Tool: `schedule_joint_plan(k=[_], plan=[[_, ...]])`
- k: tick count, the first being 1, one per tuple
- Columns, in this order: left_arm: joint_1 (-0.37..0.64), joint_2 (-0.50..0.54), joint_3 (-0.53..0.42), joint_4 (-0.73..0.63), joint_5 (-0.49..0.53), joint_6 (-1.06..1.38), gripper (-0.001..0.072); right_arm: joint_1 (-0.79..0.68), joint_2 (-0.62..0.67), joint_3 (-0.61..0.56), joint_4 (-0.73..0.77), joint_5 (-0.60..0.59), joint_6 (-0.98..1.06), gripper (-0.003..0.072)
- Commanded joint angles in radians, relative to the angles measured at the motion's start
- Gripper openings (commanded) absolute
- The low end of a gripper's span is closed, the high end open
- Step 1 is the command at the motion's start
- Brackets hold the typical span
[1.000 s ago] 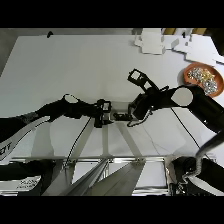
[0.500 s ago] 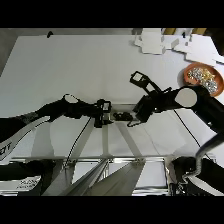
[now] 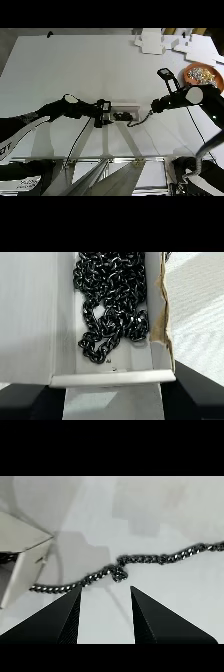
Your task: Fold the box and place the chain.
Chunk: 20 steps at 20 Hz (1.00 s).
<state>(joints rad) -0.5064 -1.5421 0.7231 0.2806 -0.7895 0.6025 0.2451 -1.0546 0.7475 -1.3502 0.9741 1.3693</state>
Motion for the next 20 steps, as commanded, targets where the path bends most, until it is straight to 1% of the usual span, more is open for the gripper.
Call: schedule_joint_plan(k=[1, 5, 8, 10, 12, 13, 15, 17, 18, 19, 20], plan=[[0.0, 0.0, 0.0, 0.0, 0.0, 0.0, 0.0214, -0.018, -0.069, -0.015, -0.019, -0.034, 0.03, 0.0342], [0.0, 0.0, 0.0, 0.0, 0.0, 0.0, 0.0214, -0.018, -0.142, -0.015, -0.018, -0.062, 0.031, 0.033], [0.0, 0.0, 0.0, 0.0, 0.0, 0.0, 0.0214, -0.018, -0.189, -0.015, 0.002, -0.082, 0.03, 0.0289], [0.0, 0.0, 0.0, 0.0, 0.0, 0.0, 0.0214, -0.018, -0.214, -0.015, 0.005, -0.082, 0.03, 0.0288], [0.0, 0.0, 0.0, 0.0, 0.0, 0.0, 0.0214, -0.016, -0.23, -0.015, 0.039, -0.082, 0.017, 0.0286], [0.0, 0.0, 0.0, 0.0, 0.0, 0.0, 0.0214, -0.007, -0.233, -0.015, 0.045, -0.083, 0.01, 0.0254], [0.0, 0.0, 0.0, 0.0, 0.0, 0.0, 0.0214, 0.015, -0.234, -0.015, 0.021, -0.086, 0.01, 0.0168], [0.0, 0.0, 0.0, 0.0, 0.0, 0.0, 0.0214, 0.017, -0.234, -0.015, 0.01, -0.08, 0.011, 0.0123], [0.0, 0.0, 0.0, 0.0, 0.0, 0.0, 0.0214, 0.016, -0.234, -0.015, 0.008, -0.074, 0.011, 0.0063], [0.0, 0.0, 0.0, 0.0, 0.0, 0.0, 0.0214, 0.016, -0.233, -0.015, 0.007, -0.073, 0.01, 0.0019], [0.0, 0.0, 0.0, 0.0, 0.0, 0.0, 0.0214, 0.016, -0.233, -0.015, 0.003, -0.073, 0.01, 0.0014]])
